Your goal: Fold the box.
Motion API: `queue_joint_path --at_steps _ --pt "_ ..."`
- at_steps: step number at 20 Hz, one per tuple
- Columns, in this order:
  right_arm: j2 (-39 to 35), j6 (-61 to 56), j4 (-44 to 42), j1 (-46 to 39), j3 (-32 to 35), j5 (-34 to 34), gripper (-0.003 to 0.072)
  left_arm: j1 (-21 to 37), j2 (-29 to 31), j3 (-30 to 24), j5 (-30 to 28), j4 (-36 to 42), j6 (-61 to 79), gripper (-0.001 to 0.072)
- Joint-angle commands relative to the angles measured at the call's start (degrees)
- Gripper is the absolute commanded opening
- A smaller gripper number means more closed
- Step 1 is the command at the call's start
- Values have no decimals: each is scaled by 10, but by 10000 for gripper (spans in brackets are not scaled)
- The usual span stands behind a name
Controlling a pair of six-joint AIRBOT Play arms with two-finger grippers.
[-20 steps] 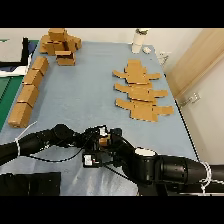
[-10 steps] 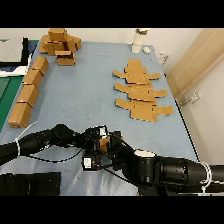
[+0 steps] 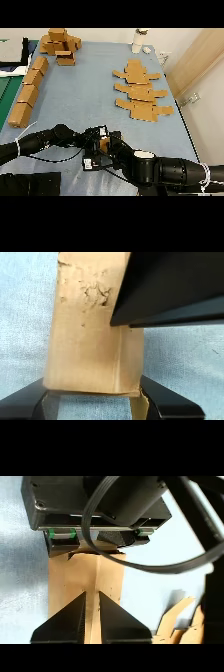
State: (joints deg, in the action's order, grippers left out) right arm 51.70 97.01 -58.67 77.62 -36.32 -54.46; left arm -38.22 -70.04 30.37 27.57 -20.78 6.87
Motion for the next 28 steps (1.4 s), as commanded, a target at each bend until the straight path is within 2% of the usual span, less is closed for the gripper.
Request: queue_joint_path --at_steps 1,8,21,22,23,24,25,26,27,28 --pt "0 -5 22 0 0 -1 124 0 0 0 0 0 0 478" --pt "-4 -6 27 0 -5 -2 124 0 0 0 0 0 0 478" --pt "1 -6 -81 0 -5 -19 127 0 0 0 0 0 0 478" --pt "-9 -8 -82 0 -6 -40 233 0 0 0 0 0 0 478" --pt "-23 -26 -83 0 -11 -72 377 0 0 0 0 0 0 478" --pt "-40 -52 -95 0 -20 -110 384 0 0 0 0 0 0 478" --pt "-59 -82 -119 0 -30 -144 353 0 0 0 0 0 0 478" --pt "-82 -129 -152 0 -39 -169 276 0 0 0 0 0 0 478" --pt "-106 -188 -186 0 -39 -176 179 0 0 0 0 0 0 478" --pt "-132 -255 -221 0 -33 -174 2 0 0 0 0 0 0 478"
